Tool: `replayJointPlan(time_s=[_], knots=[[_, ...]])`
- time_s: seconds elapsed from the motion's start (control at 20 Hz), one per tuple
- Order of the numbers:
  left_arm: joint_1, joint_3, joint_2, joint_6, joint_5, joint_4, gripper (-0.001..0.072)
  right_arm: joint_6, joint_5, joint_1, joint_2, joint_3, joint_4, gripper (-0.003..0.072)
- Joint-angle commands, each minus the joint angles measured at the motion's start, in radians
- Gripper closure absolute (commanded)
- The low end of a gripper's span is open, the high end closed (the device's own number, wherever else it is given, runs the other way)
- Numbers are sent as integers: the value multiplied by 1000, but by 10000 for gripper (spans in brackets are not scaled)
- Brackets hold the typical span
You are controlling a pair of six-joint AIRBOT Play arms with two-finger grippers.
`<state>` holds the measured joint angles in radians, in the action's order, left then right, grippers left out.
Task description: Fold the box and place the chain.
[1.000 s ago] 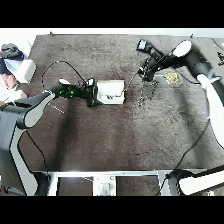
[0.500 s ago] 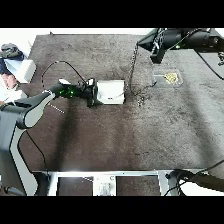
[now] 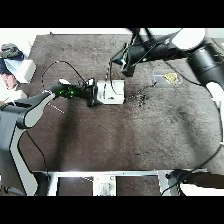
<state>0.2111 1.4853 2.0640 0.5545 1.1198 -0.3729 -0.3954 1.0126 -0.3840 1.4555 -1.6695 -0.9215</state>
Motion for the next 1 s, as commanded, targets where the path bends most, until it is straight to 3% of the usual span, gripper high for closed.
replayJointPlan(time_s=[0.0,0.05,0.1,0.15,0.2,0.45,0.7,0.95], knots=[[-1,0,0,0,0,0,312,-123,-2,-26,109,0,-116,669],[-1,0,0,0,0,0,313,-158,3,-26,141,0,-177,616],[-1,0,0,0,0,0,313,-208,5,-24,166,0,-245,289],[-1,0,0,0,0,0,312,-246,19,-21,187,1,-321,230],[-1,0,0,0,0,0,313,-273,43,-14,200,2,-371,346],[-1,0,0,0,0,0,313,-269,118,111,222,35,-374,320],[-1,0,0,0,0,0,313,-36,140,216,323,49,-232,349],[-1,0,0,0,0,0,312,154,143,220,422,47,-203,348]])
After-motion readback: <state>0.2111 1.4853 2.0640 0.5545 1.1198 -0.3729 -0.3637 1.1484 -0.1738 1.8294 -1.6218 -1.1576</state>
